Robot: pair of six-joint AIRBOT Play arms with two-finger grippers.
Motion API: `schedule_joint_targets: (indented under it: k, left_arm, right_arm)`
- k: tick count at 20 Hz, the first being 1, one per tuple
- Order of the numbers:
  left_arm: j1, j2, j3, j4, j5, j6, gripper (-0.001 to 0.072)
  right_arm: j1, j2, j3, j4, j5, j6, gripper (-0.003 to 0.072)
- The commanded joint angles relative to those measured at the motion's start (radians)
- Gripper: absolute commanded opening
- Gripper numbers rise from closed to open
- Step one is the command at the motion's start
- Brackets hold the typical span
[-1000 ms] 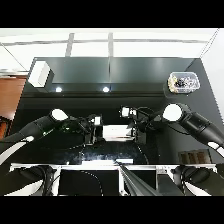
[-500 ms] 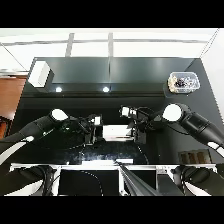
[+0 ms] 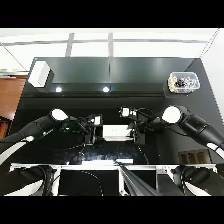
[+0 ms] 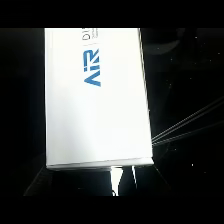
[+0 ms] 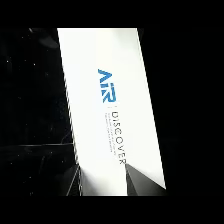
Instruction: Fold the box and place the chain.
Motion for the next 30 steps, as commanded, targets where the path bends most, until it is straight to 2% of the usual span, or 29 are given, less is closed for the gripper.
schedule_joint_targets:
  k: [1,6,7,8,11,14,15,16,17,21,26,29,30]
  left_arm:
    - [-0.001,-0.001,0.000,0.001,-0.001,0.001,0.0467]
    - [-0.001,-0.001,0.000,0.001,-0.001,0.001,0.0467]
    - [-0.001,-0.001,0.000,0.001,-0.001,0.001,0.0468]
    - [-0.001,-0.001,0.000,0.001,-0.001,0.001,0.0467]
    - [-0.001,-0.001,0.000,0.001,-0.001,0.001,0.0467]
    - [-0.001,-0.001,0.000,0.002,-0.001,0.001,0.0467]
    - [-0.001,-0.001,0.000,0.002,-0.001,0.001,0.0468]
    - [-0.001,-0.001,0.000,0.002,-0.001,0.001,0.0467]
    - [-0.001,-0.001,0.000,0.002,-0.001,0.001,0.0468]
    - [-0.001,-0.001,0.000,0.002,-0.001,0.001,0.0467]
    - [-0.001,-0.001,0.000,0.002,-0.001,0.001,0.0467]
    - [-0.001,-0.001,0.000,0.002,-0.001,0.001,0.0467]
    - [-0.001,-0.001,0.000,0.002,-0.001,0.001,0.0468]
  right_arm:
    - [-0.003,0.018,0.034,-0.004,0.023,0.110,0.0343]
    - [-0.059,0.080,0.089,0.019,0.080,0.610,0.0339]
    - [-0.063,0.078,0.088,0.032,0.105,0.619,0.0269]
    - [-0.058,0.078,0.088,0.030,0.108,0.612,0.0238]
    - [-0.054,0.078,0.088,0.013,0.080,0.564,0.0240]
    - [-0.053,0.078,0.088,-0.082,0.043,0.497,0.0240]
    - [-0.053,0.078,0.088,-0.093,0.040,0.467,0.0378]
    - [-0.050,0.078,0.088,-0.090,0.042,0.405,0.0661]
    - [-0.039,0.078,0.088,-0.090,0.041,0.336,0.0720]
    - [0.010,0.052,0.088,-0.059,0.038,0.047,0.0720]
    - [0.037,-0.023,0.088,-0.007,0.045,0.016,0.0720]
    - [0.040,-0.046,0.088,-0.005,0.045,0.016,0.0682]
    - [0.040,-0.047,0.088,-0.006,0.045,0.017,0.0512]
